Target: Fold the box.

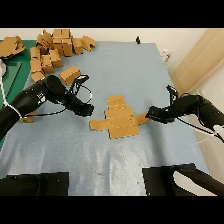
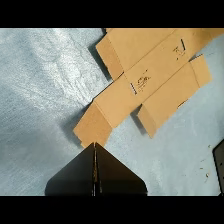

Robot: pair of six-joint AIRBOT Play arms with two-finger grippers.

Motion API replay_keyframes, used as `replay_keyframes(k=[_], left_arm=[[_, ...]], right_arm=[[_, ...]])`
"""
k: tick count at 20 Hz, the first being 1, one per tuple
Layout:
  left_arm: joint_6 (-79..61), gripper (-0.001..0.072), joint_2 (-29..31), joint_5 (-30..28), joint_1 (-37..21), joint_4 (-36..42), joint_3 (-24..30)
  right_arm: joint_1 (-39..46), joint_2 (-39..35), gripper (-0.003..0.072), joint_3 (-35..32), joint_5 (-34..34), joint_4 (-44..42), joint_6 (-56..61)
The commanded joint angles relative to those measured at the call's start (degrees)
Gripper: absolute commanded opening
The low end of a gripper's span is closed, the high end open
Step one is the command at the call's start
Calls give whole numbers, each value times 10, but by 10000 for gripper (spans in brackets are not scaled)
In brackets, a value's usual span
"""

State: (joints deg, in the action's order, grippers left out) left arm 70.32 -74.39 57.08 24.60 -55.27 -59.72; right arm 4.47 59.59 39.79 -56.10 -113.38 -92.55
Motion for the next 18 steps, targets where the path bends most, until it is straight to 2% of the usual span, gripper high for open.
replay_keyframes(k=[1,5,9,10,12,16,18], left_arm=[[0,9,0,0,0,0,0],[0,10,0,-1,0,0,-1],[0,9,0,-5,0,0,-1],[0,10,0,-5,0,0,-1],[0,9,0,-21,0,0,-1],[0,10,0,-53,1,2,-1],[0,9,0,-72,1,7,-1]], right_arm=[[5,50,488,34,7,19,-39],[5,105,489,76,4,19,-55],[5,112,485,89,-2,14,-71],[5,112,474,89,-3,0,-87],[4,120,400,89,-5,-32,-115],[-7,151,400,89,-20,-40,-125],[-8,162,317,89,-32,-52,-139]])
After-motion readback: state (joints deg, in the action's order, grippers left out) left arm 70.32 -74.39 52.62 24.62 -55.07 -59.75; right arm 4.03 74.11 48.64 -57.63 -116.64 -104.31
